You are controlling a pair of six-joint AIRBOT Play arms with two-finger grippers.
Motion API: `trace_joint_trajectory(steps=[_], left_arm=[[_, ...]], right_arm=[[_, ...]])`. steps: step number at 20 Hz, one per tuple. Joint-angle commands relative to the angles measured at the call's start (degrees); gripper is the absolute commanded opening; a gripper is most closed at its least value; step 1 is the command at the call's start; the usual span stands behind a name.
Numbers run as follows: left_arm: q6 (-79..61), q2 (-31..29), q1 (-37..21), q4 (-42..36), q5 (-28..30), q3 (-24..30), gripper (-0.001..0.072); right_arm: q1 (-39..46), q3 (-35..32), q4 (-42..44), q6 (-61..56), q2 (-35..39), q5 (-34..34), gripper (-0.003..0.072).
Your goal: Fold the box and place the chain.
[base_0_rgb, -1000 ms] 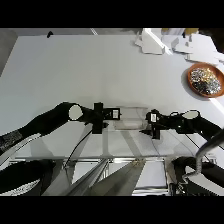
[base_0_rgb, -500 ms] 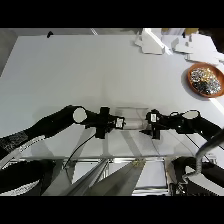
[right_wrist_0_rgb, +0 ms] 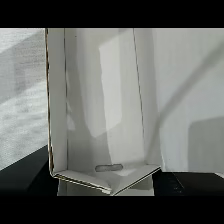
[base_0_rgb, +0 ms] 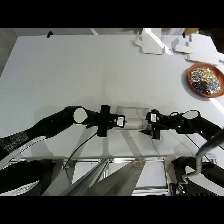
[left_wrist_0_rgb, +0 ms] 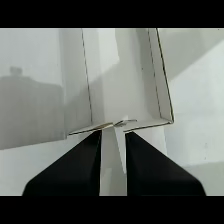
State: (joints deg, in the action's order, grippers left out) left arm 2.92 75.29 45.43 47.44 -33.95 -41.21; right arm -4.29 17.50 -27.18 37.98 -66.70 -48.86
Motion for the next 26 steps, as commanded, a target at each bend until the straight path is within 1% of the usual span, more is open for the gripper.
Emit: trace_joint_trajectory(steps=[1, 3, 5, 6, 7, 8, 11, 14, 15, 16, 18, 19, 21, 23, 25, 26], left_arm=[[-0.1, 0.1, 1.0, -2.1, 2.6, 0.0, 0.015], [-0.1, 1.0, 1.9, -5.2, 4.9, 0.0, 0.0153], [0.0, 2.3, 2.6, -6.6, 5.0, 0.0, 0.0157], [0.0, 2.7, 2.9, -6.6, 4.8, 0.0, 0.0173], [0.1, 2.7, 3.3, -6.7, 5.1, 0.0, 0.0281], [0.1, 2.7, 3.3, -6.8, 5.1, 0.0, 0.0341], [0.2, 2.7, 3.2, -6.7, 5.0, 0.0, 0.0352], [7.4, 1.5, 3.0, -6.0, 4.9, 0.0, 0.0353], [11.1, 0.6, 2.8, -5.0, 4.6, 0.0, 0.034], [16.0, -1.0, 2.6, -3.6, 4.2, 0.0, 0.0263], [26.2, -5.2, 2.1, 1.7, 1.7, 0.0, 0.0043], [31.4, -7.6, 1.9, 4.8, -0.2, 0.0, 0.0002], [46.6, -12.6, 1.2, 12.9, -3.9, 0.0, 0.0003], [65.6, -16.7, 0.3, 20.0, -8.1, 0.0, 0.0003], [82.6, -19.2, -0.9, 24.7, -13.6, 0.0, 0.0003], [90.5, -19.6, -1.9, 26.4, -17.6, 0.0, 0.0003]], right_arm=[[0.0, 0.0, 0.0, 0.0, 0.0, 0.0, 0.043], [0.0, 0.0, 0.0, 0.0, 0.0, 0.0, 0.043], [0.0, 0.0, 0.0, 0.0, 0.0, 0.0, 0.043], [0.0, 0.0, 0.0, 0.0, 0.0, 0.0, 0.043], [0.0, 0.0, 0.0, 0.0, 0.0, 0.0, 0.043], [0.0, 0.0, 0.0, 0.0, 0.0, 0.0, 0.043], [0.0, 0.0, 0.0, 0.0, 0.0, 0.0, 0.043], [0.0, 0.0, 0.0, 0.0, 0.0, 0.0, 0.043], [0.0, 0.0, 0.0, 0.0, 0.0, 0.0, 0.043], [0.0, 0.0, 0.0, 0.0, 0.0, 0.0, 0.043], [0.0, 0.0, 0.0, 0.0, 0.0, 0.0, 0.043], [0.0, 0.0, 0.0, 0.0, 0.0, 0.0, 0.043], [0.0, 0.0, 0.0, 0.0, 0.0, 0.0, 0.043], [0.0, 0.0, 0.0, 0.0, 0.0, 0.0, 0.043], [0.0, 0.0, 0.0, 0.0, 0.0, 0.0, 0.043], [0.0, 0.0, 0.0, 0.0, 0.0, 0.0, 0.043]])
